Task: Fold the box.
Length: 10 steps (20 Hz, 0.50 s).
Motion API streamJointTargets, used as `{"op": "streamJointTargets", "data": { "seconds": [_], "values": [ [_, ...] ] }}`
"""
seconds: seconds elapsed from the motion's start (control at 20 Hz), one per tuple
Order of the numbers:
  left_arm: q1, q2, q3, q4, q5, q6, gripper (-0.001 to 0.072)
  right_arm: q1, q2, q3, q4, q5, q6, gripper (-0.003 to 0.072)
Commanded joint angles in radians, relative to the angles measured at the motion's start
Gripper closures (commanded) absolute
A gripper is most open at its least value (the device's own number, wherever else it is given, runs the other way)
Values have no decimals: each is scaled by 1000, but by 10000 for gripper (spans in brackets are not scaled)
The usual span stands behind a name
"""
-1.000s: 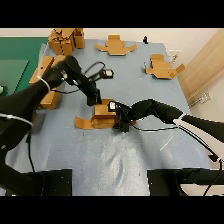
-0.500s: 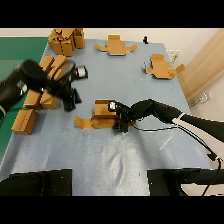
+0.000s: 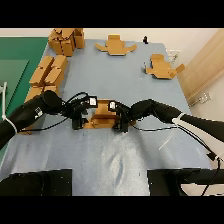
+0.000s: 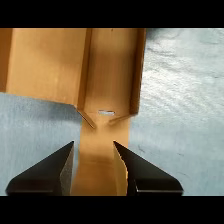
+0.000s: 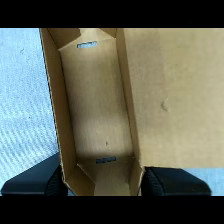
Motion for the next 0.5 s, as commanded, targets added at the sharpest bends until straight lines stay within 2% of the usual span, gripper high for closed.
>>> {"op": "streamJointTargets", "data": {
  "seconds": [0.0, 0.25, 0.35, 0.45],
  "values": [
    [-22, -46, -10, -3, 64, 3, 330, 1, 0, 0, -1, -11, 0, 341],
    [-22, -61, -10, -119, 40, 83, 332, 1, 0, 0, -1, -13, 0, 341],
    [-28, -61, -10, -160, 41, 135, 418, 1, 0, 0, -1, -18, 0, 341],
    [-39, -61, -10, -160, 42, 141, 416, 1, 0, 0, -1, -19, 0, 341]
  ]
}}
